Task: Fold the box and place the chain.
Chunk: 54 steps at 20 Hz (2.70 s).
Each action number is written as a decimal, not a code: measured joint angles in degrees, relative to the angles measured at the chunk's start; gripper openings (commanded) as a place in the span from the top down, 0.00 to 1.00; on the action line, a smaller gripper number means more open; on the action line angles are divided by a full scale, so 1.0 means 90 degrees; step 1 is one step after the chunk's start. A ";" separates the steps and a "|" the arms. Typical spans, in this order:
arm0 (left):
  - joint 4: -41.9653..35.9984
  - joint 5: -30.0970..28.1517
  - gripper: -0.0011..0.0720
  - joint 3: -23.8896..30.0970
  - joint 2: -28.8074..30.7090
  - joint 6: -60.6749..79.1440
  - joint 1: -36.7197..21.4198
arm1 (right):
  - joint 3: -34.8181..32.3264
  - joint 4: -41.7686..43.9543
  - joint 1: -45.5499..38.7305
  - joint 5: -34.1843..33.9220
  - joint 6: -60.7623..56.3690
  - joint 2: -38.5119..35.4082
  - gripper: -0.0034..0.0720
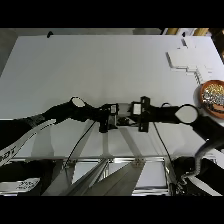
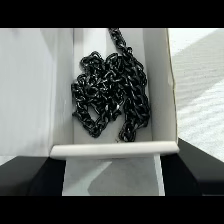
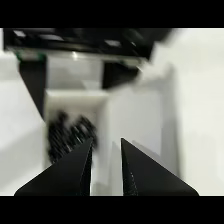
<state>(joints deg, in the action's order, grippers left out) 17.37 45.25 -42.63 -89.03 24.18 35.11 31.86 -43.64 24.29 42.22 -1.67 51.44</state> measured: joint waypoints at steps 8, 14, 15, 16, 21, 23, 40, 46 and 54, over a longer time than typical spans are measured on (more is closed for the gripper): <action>0.0002 0.0000 0.87 0.0000 0.0000 0.0000 0.0000 | -0.0219 -0.1455 -0.1965 0.1161 0.0389 -0.0039 0.55; 0.0000 0.0000 0.87 0.0000 0.0000 0.0000 0.0000 | -0.0573 -0.1756 -0.2198 0.1015 0.0896 0.0500 0.56; 0.0002 0.0000 0.87 0.0000 0.0000 0.0000 0.0000 | -0.0593 -0.1766 -0.2210 0.0998 0.0950 0.0624 0.56; 0.0000 0.0000 0.87 0.0000 0.0000 0.0000 0.0000 | -0.0612 -0.1761 -0.2217 0.0959 0.0984 0.0755 0.56; 0.0002 0.0000 0.87 0.0000 0.0000 0.0000 0.0000 | -0.0641 -0.1528 -0.2232 0.0746 0.1052 0.1161 0.71; 0.0002 0.0000 0.87 0.0000 0.0000 0.0000 0.0000 | -0.0641 -0.1464 -0.2217 0.0746 0.1061 0.1214 0.75; 0.0000 -0.0002 0.87 0.0000 0.0000 0.0000 0.0000 | -0.0644 -0.1030 -0.1498 0.1404 0.0231 -0.0867 0.93; 0.0000 0.0000 0.87 0.0000 0.0000 0.0000 0.0000 | -0.0644 0.1139 -0.0787 0.0741 0.0199 -0.1139 0.93; 0.0002 0.0000 0.87 0.0000 0.0000 -0.0002 0.0000 | -0.0644 0.1768 0.0695 -0.0996 0.0180 -0.0267 0.72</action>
<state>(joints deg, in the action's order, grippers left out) 17.39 45.25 -42.63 -89.03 24.16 35.11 26.06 -27.73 30.55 33.26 -0.05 49.04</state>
